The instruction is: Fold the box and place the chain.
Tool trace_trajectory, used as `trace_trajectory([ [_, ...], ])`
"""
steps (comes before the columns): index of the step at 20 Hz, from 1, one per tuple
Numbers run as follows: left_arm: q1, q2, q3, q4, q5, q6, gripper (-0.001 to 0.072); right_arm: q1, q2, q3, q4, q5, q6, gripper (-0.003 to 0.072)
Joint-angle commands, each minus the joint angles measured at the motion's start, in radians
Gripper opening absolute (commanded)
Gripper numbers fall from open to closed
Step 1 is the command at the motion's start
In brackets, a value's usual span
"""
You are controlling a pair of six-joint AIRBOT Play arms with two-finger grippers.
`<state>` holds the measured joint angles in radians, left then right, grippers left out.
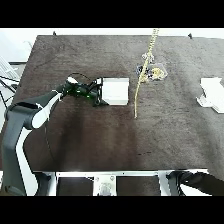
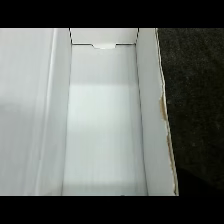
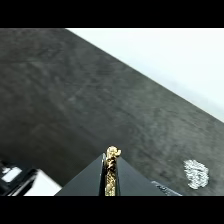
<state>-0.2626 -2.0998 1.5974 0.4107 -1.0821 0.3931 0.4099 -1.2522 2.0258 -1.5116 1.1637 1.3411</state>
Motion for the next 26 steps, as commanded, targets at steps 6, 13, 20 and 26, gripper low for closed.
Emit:
trace_trajectory([
  [6,-0.001,0.000,0.000,0.000,-0.002,0.000,0.0289,0.111,0.002,0.000,0.001,-0.027,0.000,0.0014],
  [13,0.000,0.000,0.000,0.000,-0.004,0.000,0.0289,0.118,-0.010,0.000,-0.001,-0.195,-0.019,0.0014],
  [20,0.000,0.000,0.000,0.000,-0.004,0.000,0.0289,0.117,-0.029,-0.018,-0.027,-0.213,-0.018,0.0014],
  [26,0.000,0.000,0.000,0.000,-0.004,0.000,0.0289,0.117,-0.030,-0.024,-0.063,-0.214,-0.018,0.0014],
])
